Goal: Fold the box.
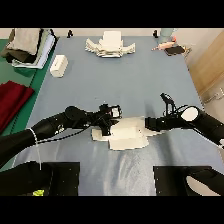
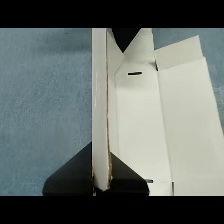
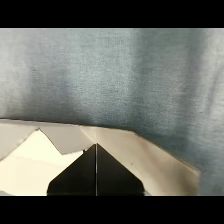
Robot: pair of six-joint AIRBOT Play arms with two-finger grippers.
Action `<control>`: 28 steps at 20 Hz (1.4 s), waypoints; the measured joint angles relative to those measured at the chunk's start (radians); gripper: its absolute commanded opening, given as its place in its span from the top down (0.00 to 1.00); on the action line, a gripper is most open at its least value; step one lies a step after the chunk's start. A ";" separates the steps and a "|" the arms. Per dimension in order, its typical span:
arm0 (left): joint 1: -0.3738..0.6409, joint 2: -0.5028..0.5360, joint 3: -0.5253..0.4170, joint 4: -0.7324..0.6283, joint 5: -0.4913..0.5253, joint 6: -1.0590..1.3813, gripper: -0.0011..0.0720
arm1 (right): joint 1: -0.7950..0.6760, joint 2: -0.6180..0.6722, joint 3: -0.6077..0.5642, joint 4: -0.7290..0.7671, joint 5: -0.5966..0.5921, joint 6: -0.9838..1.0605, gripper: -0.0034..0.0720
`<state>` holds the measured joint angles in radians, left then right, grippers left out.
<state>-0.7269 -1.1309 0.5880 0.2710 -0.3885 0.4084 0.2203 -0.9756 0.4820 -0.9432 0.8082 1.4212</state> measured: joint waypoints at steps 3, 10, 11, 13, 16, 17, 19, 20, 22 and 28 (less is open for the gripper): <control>-0.016 0.012 -0.005 -0.006 0.053 0.053 0.97 | 0.000 0.025 0.000 0.002 -0.011 0.000 0.95; 0.021 0.033 0.024 -0.011 0.098 0.182 0.97 | 0.000 0.149 0.000 0.005 -0.200 0.055 0.95; 0.025 0.034 0.027 -0.014 0.084 0.192 0.97 | 0.000 0.160 0.000 0.005 -0.223 0.066 0.95; 0.020 0.034 0.028 -0.031 0.069 0.206 0.97 | -0.002 0.174 0.000 0.003 -0.252 0.081 0.95; 0.002 0.035 0.012 -0.093 0.081 0.256 0.97 | -0.002 0.183 0.000 0.000 -0.275 0.092 0.95; 0.000 0.035 0.002 -0.120 0.082 0.277 0.97 | -0.002 0.185 0.000 -0.001 -0.278 0.094 0.95; -0.007 0.035 -0.019 -0.175 0.074 0.322 0.97 | -0.002 0.187 0.000 -0.002 -0.285 0.098 0.95; -0.011 0.035 -0.029 -0.203 0.072 0.345 0.97 | -0.002 0.188 0.000 -0.002 -0.286 0.098 0.95; -0.016 0.035 -0.050 -0.252 0.071 0.384 0.97 | -0.002 0.188 0.000 -0.003 -0.290 0.099 0.95; -0.021 0.020 -0.105 -0.328 0.061 0.430 0.97 | -0.002 0.189 0.000 -0.003 -0.288 0.100 0.95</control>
<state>-0.7479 -1.1110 0.4835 -0.0574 -0.3271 0.8379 0.2184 -0.7864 0.4820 -0.9463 0.5198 1.5215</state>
